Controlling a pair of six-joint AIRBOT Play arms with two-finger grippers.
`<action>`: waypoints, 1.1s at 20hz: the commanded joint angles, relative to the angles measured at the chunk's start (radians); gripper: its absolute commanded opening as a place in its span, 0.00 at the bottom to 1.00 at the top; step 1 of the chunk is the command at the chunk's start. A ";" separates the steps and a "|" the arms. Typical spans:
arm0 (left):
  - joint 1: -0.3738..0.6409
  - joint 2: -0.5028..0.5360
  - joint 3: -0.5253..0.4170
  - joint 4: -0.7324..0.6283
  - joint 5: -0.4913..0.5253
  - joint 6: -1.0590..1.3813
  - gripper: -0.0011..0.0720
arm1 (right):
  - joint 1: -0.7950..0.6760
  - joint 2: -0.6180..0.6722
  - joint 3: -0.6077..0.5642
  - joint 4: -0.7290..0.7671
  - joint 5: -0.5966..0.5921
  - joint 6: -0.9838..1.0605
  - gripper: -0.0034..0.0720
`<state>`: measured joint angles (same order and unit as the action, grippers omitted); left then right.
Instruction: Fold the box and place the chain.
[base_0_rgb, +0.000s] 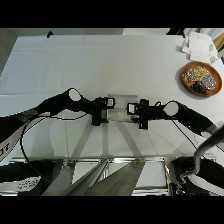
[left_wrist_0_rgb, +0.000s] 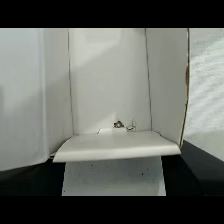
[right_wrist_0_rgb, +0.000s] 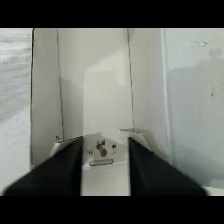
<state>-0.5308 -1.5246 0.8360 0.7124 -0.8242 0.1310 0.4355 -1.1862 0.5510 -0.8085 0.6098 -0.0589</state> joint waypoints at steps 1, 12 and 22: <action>-0.001 0.000 0.000 0.000 0.001 0.000 0.03 | -0.015 0.027 0.000 -0.022 0.018 0.088 0.10; -0.001 0.000 0.000 0.000 0.001 0.000 0.03 | -0.442 0.407 0.000 -0.248 0.371 1.162 0.06; 0.000 0.000 0.000 0.000 0.001 0.000 0.03 | -0.423 0.097 -0.002 -0.221 0.369 1.307 0.06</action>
<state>-0.5308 -1.5246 0.8360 0.7124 -0.8234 0.1307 -0.0128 -0.9890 0.5499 -1.0447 0.9752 1.2156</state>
